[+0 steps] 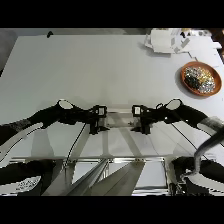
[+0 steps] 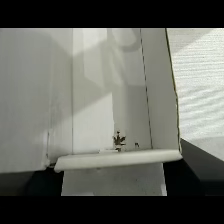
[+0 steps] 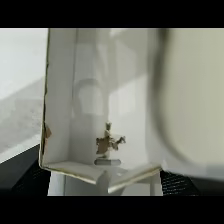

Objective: Fold the box and place the chain.

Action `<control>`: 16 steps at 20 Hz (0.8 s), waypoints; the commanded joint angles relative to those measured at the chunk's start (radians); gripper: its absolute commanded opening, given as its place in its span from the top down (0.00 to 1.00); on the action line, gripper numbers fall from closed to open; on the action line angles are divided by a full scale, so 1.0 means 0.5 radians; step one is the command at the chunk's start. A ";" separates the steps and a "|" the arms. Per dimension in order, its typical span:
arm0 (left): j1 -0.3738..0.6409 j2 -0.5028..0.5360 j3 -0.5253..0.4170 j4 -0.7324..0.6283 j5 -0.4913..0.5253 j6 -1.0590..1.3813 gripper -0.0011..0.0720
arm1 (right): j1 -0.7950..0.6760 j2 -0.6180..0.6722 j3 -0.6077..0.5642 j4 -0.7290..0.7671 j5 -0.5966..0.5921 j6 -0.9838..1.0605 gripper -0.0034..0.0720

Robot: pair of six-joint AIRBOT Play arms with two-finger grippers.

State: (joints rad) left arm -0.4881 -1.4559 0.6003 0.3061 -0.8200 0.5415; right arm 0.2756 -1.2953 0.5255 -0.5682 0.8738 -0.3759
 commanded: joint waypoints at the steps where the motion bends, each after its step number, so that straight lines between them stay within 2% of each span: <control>1: 0.001 0.001 0.002 0.002 -0.006 0.001 0.78 | -0.120 0.144 0.002 -0.214 0.106 0.240 0.03; 4: 0.001 0.000 0.001 0.002 -0.006 0.001 0.78 | -0.266 0.327 0.002 -0.361 0.157 0.463 0.04; 8: 0.001 0.001 0.001 0.002 -0.006 0.000 0.78 | -0.431 0.631 0.002 -0.340 0.311 0.642 0.06; 9: 0.001 0.001 0.002 0.002 -0.006 0.000 0.78 | -0.430 0.708 0.002 -0.303 0.333 0.675 0.13; 10: 0.001 0.001 0.002 0.002 -0.006 0.000 0.78 | -0.429 0.783 0.002 -0.206 0.391 0.706 0.24; 11: 0.001 0.001 0.002 0.002 -0.005 0.001 0.78 | -0.428 0.842 0.002 -0.082 0.449 0.732 0.41; 13: 0.001 0.001 0.001 0.002 -0.008 0.001 0.78 | -0.420 0.899 0.002 0.182 0.649 0.742 0.94; 14: 0.001 0.001 0.002 0.002 -0.007 0.001 0.78 | -0.390 0.896 0.002 0.253 0.715 0.745 0.93; 16: 0.001 0.001 0.002 0.002 -0.008 0.000 0.78 | -0.262 0.893 0.002 0.239 0.664 0.745 0.93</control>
State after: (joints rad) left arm -0.4881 -1.4559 0.6003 0.3069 -0.8234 0.5415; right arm 0.0982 -0.8726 0.5255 -0.5255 1.1606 -0.0223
